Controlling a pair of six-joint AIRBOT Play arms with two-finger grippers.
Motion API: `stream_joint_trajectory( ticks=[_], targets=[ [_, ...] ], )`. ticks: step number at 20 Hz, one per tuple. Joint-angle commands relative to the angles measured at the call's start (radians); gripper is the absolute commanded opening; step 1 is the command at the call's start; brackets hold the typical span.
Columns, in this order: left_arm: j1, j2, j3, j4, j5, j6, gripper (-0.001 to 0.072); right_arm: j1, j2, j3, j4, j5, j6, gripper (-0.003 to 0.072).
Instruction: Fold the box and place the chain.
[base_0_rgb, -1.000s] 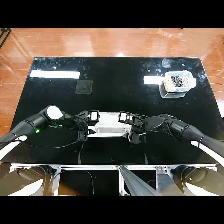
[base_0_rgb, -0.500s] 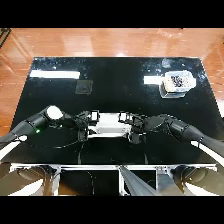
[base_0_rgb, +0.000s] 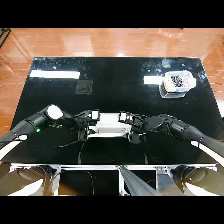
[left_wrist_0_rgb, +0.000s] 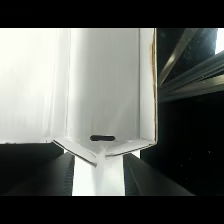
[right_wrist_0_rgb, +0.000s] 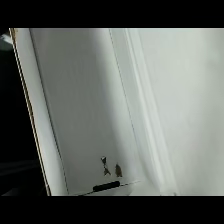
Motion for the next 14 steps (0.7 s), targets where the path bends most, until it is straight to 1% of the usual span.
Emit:
stream_joint_trajectory(
  ticks=[1, 3, 7, 11, 14],
  targets=[
    [0.0, 0.001, 0.031, 0.056, 0.006, -0.09, 0.0317, 0.001, 0.0, 0.0, -0.003, 0.0, -0.003, 0.025],
    [0.0, 0.001, 0.043, 0.102, -0.002, -0.152, 0.0367, 0.001, 0.0, 0.0, -0.003, 0.0, -0.003, 0.025],
    [-0.029, 0.001, 0.051, 0.121, -0.037, -0.158, 0.0368, 0.001, 0.0, 0.0, -0.003, 0.0, -0.003, 0.0249],
    [-0.081, 0.001, 0.09, 0.246, -0.045, -0.26, 0.0376, 0.001, 0.0, 0.0, -0.003, 0.0, -0.003, 0.025],
    [-0.082, 0.002, 0.125, 0.299, -0.052, -0.327, 0.0378, 0.001, 0.0, 0.0, -0.003, 0.0, -0.003, 0.025]
  ],
)
